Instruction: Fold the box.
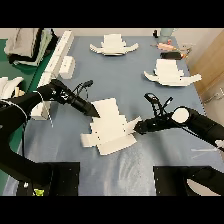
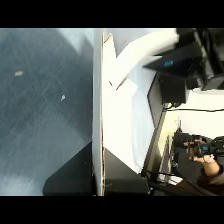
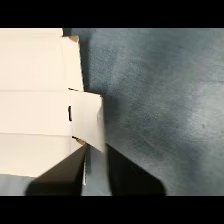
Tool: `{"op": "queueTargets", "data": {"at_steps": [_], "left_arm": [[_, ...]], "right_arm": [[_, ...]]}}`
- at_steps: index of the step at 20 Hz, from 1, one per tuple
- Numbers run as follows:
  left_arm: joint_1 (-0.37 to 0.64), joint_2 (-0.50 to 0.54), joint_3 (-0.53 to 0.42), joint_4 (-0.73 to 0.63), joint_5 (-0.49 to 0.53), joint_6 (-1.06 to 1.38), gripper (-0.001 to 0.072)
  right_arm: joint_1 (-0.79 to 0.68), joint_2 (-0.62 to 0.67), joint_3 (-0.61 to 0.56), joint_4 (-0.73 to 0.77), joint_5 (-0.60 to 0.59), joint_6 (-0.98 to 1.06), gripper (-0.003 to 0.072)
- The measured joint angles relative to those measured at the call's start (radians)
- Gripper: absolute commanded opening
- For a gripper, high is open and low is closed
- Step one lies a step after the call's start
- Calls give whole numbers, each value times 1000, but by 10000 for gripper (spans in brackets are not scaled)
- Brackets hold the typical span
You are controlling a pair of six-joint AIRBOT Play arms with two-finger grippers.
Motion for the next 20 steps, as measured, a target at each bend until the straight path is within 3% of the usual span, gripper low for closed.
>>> {"op": "queueTargets", "data": {"at_steps": [4,9,11,12,13,14,20], "left_arm": [[-16,33,21,-12,27,122,12],[-118,134,27,-12,147,312,12],[-184,172,26,-13,200,385,12],[-212,186,23,-10,225,412,12],[-240,198,15,-6,251,435,11],[-261,207,4,-3,274,452,11],[-325,296,-136,4,443,558,10]], "right_arm": [[-51,5,59,-185,40,166,442],[-117,18,227,-345,124,301,431],[-128,24,298,-355,146,323,143],[-131,24,320,-347,156,331,76],[-133,25,335,-335,170,336,65],[-132,25,340,-323,182,341,7],[-45,27,260,-283,212,358,2]]}}
